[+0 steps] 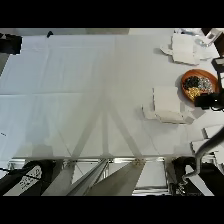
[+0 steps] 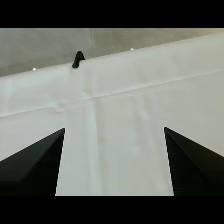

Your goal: Fold the box and place the chain.

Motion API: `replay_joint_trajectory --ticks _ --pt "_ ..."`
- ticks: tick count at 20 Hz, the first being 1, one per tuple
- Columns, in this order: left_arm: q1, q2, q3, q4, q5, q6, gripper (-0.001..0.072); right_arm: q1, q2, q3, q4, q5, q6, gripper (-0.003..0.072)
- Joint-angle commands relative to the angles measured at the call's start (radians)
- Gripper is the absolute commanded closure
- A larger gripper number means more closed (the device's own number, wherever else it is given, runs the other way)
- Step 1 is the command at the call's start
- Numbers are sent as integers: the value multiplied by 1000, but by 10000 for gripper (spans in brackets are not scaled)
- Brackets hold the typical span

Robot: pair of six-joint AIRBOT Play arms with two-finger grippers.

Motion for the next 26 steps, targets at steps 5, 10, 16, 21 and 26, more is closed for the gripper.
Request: replay_joint_trajectory --ticks 5,10,16,21,26 --pt "0 1 0 0 0 0 12 -406 -125 4 285 140 -142 342" --pt "0 1 0 0 0 0 12 -473 -300 92 367 159 -159 327" --pt "0 1 0 0 0 0 12 -472 -533 295 416 196 -177 300" --pt "0 1 0 0 0 0 12 -472 -649 334 394 233 -181 300" --pt "0 1 0 0 0 0 12 -472 -735 334 380 245 -186 315"
